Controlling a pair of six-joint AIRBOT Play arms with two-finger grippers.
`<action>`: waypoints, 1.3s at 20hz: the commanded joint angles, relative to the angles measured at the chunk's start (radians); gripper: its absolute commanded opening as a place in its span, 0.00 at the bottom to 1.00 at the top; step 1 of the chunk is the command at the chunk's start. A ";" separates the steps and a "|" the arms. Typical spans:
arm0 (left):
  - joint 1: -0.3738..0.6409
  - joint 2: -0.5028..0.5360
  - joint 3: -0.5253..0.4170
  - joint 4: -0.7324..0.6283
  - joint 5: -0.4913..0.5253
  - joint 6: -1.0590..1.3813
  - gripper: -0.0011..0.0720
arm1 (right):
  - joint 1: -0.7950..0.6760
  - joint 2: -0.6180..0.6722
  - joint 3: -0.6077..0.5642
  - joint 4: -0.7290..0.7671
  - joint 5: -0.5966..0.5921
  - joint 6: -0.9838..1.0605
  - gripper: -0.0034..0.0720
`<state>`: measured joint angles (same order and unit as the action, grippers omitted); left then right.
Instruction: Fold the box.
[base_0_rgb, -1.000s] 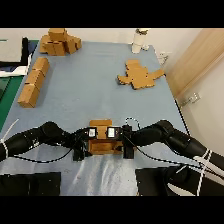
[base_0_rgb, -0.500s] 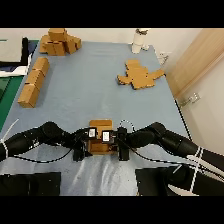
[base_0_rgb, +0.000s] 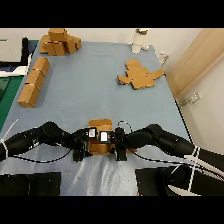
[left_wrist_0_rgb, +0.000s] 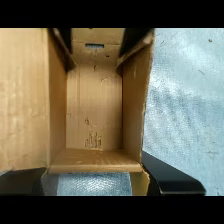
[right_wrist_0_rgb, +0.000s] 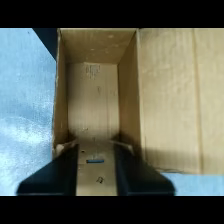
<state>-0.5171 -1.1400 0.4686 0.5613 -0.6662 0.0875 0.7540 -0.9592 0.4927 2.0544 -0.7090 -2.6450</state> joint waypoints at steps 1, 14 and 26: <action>0.000 -0.001 0.000 0.000 0.001 0.001 0.56 | -0.003 0.031 0.027 -0.182 -0.085 0.277 0.32; 0.000 -0.001 0.000 0.000 0.002 0.001 0.56 | -0.278 0.180 -0.077 -0.282 -0.312 1.216 0.05; 0.000 -0.001 0.000 0.000 0.002 0.001 0.56 | -0.278 0.140 -0.112 0.031 -0.183 0.928 0.05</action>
